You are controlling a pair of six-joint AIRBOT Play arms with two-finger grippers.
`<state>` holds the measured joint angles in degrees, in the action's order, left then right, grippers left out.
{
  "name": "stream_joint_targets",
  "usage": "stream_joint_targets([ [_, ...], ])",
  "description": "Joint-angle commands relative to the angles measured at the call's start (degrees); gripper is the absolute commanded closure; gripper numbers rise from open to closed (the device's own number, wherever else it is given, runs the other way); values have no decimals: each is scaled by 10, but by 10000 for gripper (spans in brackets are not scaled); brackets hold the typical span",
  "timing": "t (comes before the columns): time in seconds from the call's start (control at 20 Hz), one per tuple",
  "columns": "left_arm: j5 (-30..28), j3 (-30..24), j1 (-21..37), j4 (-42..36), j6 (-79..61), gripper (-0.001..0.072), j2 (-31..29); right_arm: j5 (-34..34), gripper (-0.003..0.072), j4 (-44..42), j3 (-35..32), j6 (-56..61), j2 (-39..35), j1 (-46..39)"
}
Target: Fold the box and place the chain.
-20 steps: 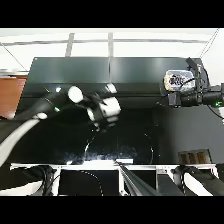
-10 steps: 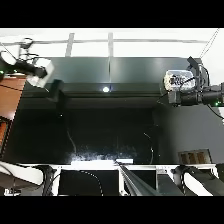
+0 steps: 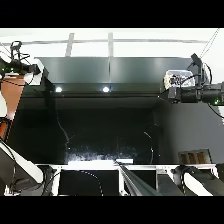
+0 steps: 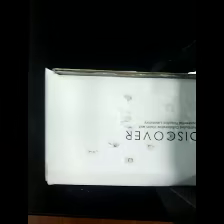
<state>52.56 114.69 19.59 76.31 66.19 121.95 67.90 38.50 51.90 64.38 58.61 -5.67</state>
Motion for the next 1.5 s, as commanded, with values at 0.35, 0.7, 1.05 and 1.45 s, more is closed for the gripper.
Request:
stream_joint_targets([
  [0.35, 272, 29, -3, -17, 123, 356, -187, 97, 676, 217, 143, 90, -32, 0],
  [0.7, 31, -497, -94, -113, 12, 684, -625, -268, 676, 251, -123, 95, -232, 43],
  [1.05, -160, -858, -119, -109, -36, 682, -863, -419, 678, 282, -276, 94, -228, 55],
  [1.45, -162, -855, -120, -112, -28, 682, -862, -416, 677, 282, -276, 94, -228, 55],
])
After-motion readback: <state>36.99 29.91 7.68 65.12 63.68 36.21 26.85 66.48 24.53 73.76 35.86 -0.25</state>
